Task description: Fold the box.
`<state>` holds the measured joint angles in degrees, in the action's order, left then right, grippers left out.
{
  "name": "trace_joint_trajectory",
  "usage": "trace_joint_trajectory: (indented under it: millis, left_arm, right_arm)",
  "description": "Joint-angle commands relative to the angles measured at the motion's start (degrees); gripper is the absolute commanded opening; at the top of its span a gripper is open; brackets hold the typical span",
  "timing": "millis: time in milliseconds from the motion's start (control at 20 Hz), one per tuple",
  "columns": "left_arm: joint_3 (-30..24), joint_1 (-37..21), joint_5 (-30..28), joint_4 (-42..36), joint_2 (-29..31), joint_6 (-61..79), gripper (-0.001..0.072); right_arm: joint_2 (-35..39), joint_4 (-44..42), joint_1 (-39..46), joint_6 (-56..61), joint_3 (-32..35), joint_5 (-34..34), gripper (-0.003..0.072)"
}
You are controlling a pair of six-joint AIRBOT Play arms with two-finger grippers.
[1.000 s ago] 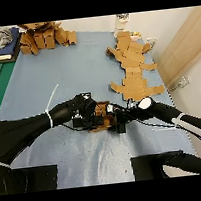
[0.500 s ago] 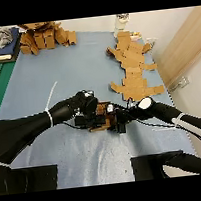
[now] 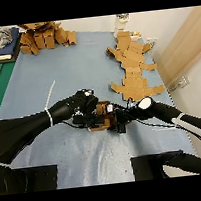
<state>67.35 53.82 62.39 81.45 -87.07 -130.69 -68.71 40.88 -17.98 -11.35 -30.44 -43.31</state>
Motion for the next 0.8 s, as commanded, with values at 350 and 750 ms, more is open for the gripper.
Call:
trace_joint_trajectory:
  millis: [350, 750]
  left_arm:
    - [0.17, 0.72, -3.06, 2.43, -0.09, -1.09, 0.0171]
    - [0.17, 1.55, -3.21, 3.98, -0.07, -0.72, 0.0014]
  right_arm:
    - [-0.04, 0.04, 0.02, 0.0, 0.04, -0.13, 0.0607]
    - [-0.04, 0.04, 0.02, 0.0, 0.04, -0.13, 0.0606]
